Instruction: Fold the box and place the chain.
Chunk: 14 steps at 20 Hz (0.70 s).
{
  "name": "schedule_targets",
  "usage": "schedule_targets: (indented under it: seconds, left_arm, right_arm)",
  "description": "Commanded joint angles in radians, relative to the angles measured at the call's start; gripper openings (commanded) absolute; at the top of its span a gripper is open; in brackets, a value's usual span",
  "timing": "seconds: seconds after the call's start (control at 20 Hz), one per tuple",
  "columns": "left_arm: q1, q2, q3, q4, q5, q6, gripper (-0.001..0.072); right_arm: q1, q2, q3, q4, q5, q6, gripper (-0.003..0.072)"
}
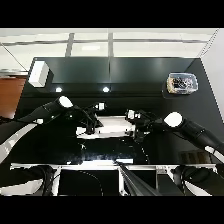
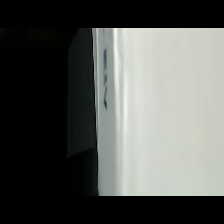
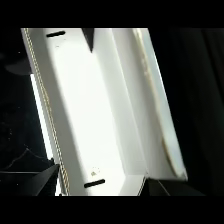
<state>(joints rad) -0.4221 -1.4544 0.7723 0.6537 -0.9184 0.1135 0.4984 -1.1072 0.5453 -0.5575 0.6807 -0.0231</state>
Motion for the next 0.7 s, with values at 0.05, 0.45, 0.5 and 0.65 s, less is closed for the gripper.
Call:
schedule_targets:
  seconds: [0.05,0.45,0.5,0.65]
  left_arm:
    - [0.000,0.000,0.001,-0.004,0.001,-0.002,0.0023]
    - [0.000,0.000,0.001,-0.004,0.001,-0.002,0.0024]
    - [0.000,0.000,0.001,-0.004,0.001,-0.002,0.0023]
    - [0.000,0.000,0.001,-0.004,0.001,-0.002,0.0023]
  right_arm:
    - [0.000,-0.045,0.001,0.092,0.036,-0.154,0.0632]
    - [0.000,-0.105,0.000,0.085,0.049,-0.201,0.0632]
    - [0.000,-0.115,0.000,0.085,0.050,-0.218,0.0632]
    - [0.000,-0.139,0.000,0.074,0.048,-0.221,0.0632]
